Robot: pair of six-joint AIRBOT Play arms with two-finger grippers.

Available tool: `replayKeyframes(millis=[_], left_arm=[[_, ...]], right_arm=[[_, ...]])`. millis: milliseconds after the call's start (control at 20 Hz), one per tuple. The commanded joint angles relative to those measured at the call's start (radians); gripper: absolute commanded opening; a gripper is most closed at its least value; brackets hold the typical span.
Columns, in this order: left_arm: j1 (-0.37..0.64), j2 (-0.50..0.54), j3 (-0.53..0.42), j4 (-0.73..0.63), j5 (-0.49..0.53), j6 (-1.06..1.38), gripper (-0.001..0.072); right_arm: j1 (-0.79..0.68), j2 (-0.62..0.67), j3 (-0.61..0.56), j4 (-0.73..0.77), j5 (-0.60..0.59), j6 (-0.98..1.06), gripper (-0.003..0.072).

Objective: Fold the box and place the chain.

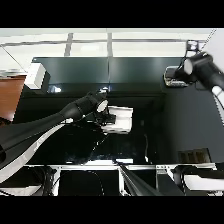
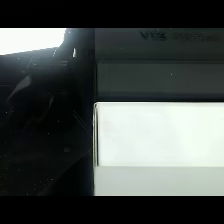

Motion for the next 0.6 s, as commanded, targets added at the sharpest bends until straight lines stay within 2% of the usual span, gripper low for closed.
replayKeyframes(millis=[0,100,150,200,550], left_arm=[[0.001,0.0,0.001,0.0,-0.002,0.0,0.0026],[0.001,0.0,0.001,0.0,-0.002,0.0,0.0027],[0.001,0.0,0.001,0.0,-0.002,0.0,0.0026],[0.001,0.0,0.001,0.0,-0.002,0.0,0.0026],[0.001,0.0,0.001,0.0,-0.002,0.0,0.0026]], right_arm=[[-0.152,-0.222,0.263,0.158,0.015,-0.088,0.0705],[-0.175,-0.328,0.391,0.187,0.068,-0.098,0.07],[-0.182,-0.372,0.434,0.19,0.084,-0.098,0.0592],[-0.187,-0.405,0.465,0.192,0.092,-0.098,0.0545],[-0.196,-0.501,0.497,0.212,0.038,-0.098,0.0525]])
